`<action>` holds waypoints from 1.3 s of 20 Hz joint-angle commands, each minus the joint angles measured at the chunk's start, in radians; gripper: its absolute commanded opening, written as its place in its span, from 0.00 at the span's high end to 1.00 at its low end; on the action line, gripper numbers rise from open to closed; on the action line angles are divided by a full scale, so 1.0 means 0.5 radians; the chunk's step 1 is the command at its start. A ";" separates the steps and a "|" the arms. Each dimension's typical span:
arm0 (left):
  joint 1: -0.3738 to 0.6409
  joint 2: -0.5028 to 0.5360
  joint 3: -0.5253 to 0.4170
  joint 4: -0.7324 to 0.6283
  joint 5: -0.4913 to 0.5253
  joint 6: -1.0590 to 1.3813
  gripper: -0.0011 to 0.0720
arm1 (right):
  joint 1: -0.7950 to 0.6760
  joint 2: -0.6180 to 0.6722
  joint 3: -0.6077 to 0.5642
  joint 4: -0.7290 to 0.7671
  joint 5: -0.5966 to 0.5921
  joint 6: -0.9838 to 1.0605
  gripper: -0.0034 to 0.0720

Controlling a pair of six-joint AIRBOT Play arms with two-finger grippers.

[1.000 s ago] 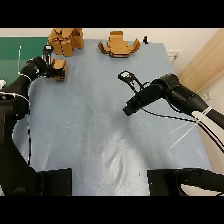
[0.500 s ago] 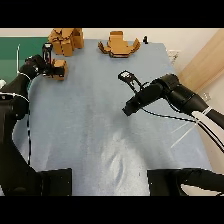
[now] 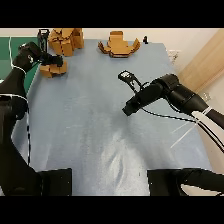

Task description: Fold the box.

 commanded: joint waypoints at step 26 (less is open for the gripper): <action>-0.001 -0.012 -0.005 0.105 -0.818 -0.060 0.03 | 0.001 -0.023 -0.014 0.053 0.068 0.000 0.95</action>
